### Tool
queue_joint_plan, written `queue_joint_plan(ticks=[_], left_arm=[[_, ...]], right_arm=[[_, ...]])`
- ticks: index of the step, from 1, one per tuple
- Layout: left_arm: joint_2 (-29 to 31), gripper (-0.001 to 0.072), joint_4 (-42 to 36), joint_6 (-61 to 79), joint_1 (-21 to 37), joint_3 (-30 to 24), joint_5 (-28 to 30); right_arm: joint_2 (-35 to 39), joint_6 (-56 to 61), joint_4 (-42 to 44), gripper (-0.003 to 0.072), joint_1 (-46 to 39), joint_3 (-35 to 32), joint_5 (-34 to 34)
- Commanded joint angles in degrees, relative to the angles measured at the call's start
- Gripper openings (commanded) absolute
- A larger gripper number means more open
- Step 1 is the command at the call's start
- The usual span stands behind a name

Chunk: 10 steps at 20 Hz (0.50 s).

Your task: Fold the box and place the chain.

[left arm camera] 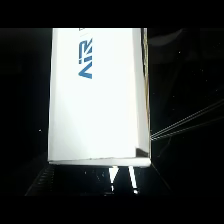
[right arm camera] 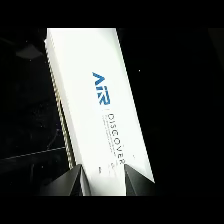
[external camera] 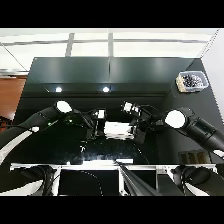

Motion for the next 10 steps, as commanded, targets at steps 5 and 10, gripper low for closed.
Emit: queue_joint_plan(ticks=[5, 10], left_arm=[[0.0, 0.0414, 0.0, 0.0, 0.0, 0.0, 0.0], [0.0, 0.0414, 0.0, 0.0, 0.0, 0.0, 0.0]], right_arm=[[-0.1, 0.4, -1.6, 0.0300, 0.0, 0.1, -1.2], [-0.1, 1.0, -1.3, 0.0301, 0.0, 0.1, -0.3]])
